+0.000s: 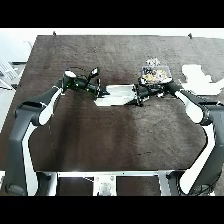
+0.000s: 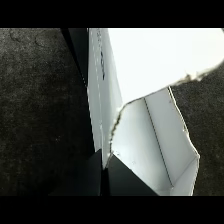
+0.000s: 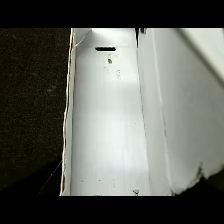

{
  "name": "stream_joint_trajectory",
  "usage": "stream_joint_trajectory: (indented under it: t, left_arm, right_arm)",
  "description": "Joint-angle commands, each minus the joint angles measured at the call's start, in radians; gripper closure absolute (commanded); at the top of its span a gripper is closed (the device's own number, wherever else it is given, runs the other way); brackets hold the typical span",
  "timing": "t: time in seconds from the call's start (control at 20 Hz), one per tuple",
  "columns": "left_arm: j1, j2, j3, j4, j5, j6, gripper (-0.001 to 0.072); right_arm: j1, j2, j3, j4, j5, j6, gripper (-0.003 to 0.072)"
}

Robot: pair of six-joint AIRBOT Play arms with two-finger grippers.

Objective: Fold the box and place the chain.

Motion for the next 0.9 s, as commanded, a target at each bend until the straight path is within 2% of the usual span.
stream_joint_trajectory:
  t: [0.0, 0.55, 0.7, 0.85]
  left_arm:
    - [-0.001, 0.000, 0.000, 0.000, 0.001, 0.000, 0.0687]
    - [0.000, 0.000, 0.001, -0.034, -0.001, -0.006, 0.0683]
    - [0.000, 0.003, 0.002, -0.034, -0.034, -0.006, 0.0508]
    - [0.008, 0.005, 0.006, -0.039, -0.050, -0.006, 0.0509]
  right_arm:
    - [0.000, 0.000, 0.000, 0.000, 0.000, 0.000, 0.0110]
    - [0.000, 0.000, 0.000, 0.000, 0.000, 0.000, 0.0110]
    - [0.000, 0.000, 0.000, 0.000, 0.000, 0.000, 0.0110]
    - [0.000, 0.000, 0.000, 0.000, 0.000, 0.000, 0.0110]
